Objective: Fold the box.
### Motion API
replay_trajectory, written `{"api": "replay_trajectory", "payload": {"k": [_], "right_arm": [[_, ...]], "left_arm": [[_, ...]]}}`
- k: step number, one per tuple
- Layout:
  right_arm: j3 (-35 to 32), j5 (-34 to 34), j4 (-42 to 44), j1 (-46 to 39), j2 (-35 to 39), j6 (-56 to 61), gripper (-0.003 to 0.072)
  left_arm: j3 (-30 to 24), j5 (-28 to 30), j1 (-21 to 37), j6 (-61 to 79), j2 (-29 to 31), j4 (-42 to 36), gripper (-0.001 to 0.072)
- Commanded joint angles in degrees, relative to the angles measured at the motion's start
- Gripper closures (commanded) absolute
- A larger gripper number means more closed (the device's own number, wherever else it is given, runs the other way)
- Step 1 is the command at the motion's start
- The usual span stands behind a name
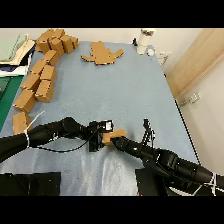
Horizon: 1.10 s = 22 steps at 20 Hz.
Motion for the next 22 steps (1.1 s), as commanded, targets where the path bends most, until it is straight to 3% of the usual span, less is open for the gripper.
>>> {"api": "replay_trajectory", "payload": {"k": [1,4,5,10,12,15,20,22], "right_arm": [[0.0,2.2,-0.4,0.0,0.5,0.0,0.0683],[1.1,1.9,-7.1,-0.3,3.8,-1.3,0.0683],[2.4,-3.3,-8.8,-1.2,5.4,-2.2,0.0684],[13.1,-46.1,-26.6,-9.7,10.8,-6.9,0.0683],[17.9,-54.8,-28.0,-13.7,9.3,-14.0,0.0683],[24.7,-60.7,-23.2,-19.9,1.5,-23.2,0.0683],[39.1,-70.5,-10.1,-30.7,-22.1,-41.4,0.0683],[44.6,-71.3,-7.9,-32.4,-29.7,-45.2,0.0682]], "left_arm": [[0.0,0.0,0.0,0.1,0.0,0.0,0.0185],[0.0,0.0,0.0,0.1,0.0,0.0,0.0185],[0.0,0.0,0.0,0.1,0.0,0.0,0.0186],[0.0,0.0,0.0,0.1,0.0,0.0,0.0186],[0.0,0.0,0.0,0.1,0.0,0.0,0.0186],[0.0,0.0,0.0,0.1,0.0,0.0,0.0185],[0.0,0.0,0.0,0.1,0.0,0.0,0.0186],[0.0,0.1,0.0,0.1,0.0,0.0,0.0185]]}}
